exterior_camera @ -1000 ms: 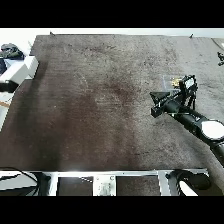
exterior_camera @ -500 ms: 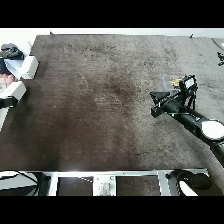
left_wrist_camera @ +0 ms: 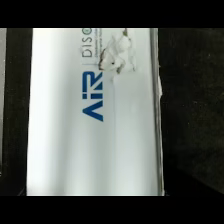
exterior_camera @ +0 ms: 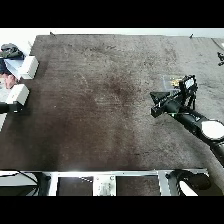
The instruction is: Fold the box and place the chain.
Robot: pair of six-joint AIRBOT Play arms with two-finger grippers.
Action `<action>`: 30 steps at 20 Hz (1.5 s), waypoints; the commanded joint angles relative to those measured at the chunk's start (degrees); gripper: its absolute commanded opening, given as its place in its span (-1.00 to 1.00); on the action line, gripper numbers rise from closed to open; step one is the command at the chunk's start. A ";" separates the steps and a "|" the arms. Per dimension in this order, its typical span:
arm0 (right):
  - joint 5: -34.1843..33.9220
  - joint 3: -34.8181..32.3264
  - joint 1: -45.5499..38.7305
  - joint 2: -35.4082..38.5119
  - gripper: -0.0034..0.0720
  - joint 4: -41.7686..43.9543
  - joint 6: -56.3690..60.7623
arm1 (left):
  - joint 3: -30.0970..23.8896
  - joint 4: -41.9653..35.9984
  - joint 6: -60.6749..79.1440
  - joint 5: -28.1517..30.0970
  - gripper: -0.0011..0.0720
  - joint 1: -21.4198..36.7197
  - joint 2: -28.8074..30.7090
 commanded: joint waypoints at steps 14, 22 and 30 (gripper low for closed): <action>-0.42 -0.02 0.02 2.73 -0.93 0.00 -0.17 | 4.98 1.01 0.31 -5.40 0.75 0.02 7.26; -2.36 -0.02 0.02 9.57 -0.93 -1.90 -0.15 | 11.21 -20.61 5.49 -16.92 -0.85 -0.42 18.64; -1.73 -0.04 0.04 13.97 -0.93 -0.48 1.92 | 2.60 -32.30 20.90 -0.28 -0.96 -18.51 34.53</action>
